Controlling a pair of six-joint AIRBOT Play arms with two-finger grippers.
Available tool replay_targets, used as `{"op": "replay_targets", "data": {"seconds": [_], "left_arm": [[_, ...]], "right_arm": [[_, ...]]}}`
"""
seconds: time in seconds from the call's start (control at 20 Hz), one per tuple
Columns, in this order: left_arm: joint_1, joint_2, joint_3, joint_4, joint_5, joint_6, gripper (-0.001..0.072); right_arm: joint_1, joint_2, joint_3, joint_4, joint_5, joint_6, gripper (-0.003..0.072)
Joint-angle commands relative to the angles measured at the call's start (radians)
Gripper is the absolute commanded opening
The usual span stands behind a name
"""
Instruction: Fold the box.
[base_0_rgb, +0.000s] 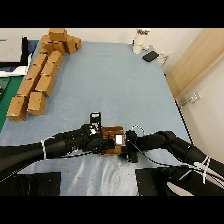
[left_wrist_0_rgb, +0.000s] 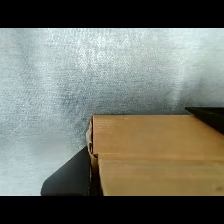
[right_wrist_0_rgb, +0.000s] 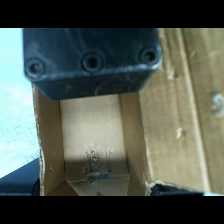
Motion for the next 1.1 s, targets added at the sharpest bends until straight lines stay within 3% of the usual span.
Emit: {"op": "replay_targets", "data": {"seconds": [0.0,0.15,0.25,0.55,0.85,1.05], "left_arm": [[-0.002,0.000,0.001,-0.010,-0.003,0.018,0.0011],[0.000,0.000,0.022,-0.015,-0.061,0.059,0.0015],[0.001,0.000,0.037,-0.008,-0.082,0.074,0.0319],[0.001,0.007,0.051,-0.004,-0.100,0.079,0.0324],[0.042,0.097,0.057,-0.008,-0.211,0.092,0.0323],[0.094,0.152,0.057,-0.082,-0.231,0.169,0.0323]], "right_arm": [[0.000,0.000,0.001,0.000,0.001,0.000,0.0601],[0.000,0.000,0.001,0.000,0.001,0.000,0.0601],[0.000,0.000,0.001,0.000,0.001,0.000,0.0601],[0.000,0.000,0.001,0.000,0.001,0.000,0.0601],[0.000,0.000,0.001,0.000,0.001,0.000,0.0601],[0.000,0.000,0.001,0.000,0.001,0.000,0.0601]]}}
